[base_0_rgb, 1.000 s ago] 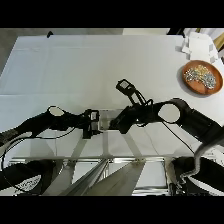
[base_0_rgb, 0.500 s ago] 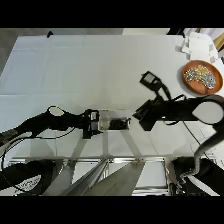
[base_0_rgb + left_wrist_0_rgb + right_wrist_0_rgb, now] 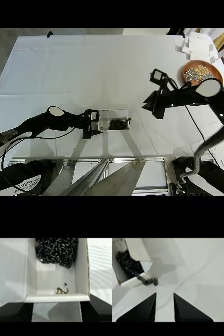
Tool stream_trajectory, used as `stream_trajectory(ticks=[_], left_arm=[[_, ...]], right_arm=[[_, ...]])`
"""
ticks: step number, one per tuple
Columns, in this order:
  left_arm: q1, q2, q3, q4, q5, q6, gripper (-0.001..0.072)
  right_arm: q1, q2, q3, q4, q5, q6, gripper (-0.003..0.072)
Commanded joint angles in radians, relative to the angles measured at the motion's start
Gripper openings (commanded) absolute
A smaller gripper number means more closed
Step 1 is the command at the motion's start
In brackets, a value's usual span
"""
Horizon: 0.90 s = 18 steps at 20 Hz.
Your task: Fold the box and place the chain.
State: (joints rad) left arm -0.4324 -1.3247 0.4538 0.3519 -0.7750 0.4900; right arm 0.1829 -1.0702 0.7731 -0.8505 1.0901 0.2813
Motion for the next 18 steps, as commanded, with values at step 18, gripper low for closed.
stream_trajectory(ticks=[18], left_arm=[[0.001, 0.0, 0.0, 0.0, 0.0, 0.0, 0.0254]], right_arm=[[0.205, -0.27, -0.156, 0.156, -0.255, -0.52, 0.0227]])
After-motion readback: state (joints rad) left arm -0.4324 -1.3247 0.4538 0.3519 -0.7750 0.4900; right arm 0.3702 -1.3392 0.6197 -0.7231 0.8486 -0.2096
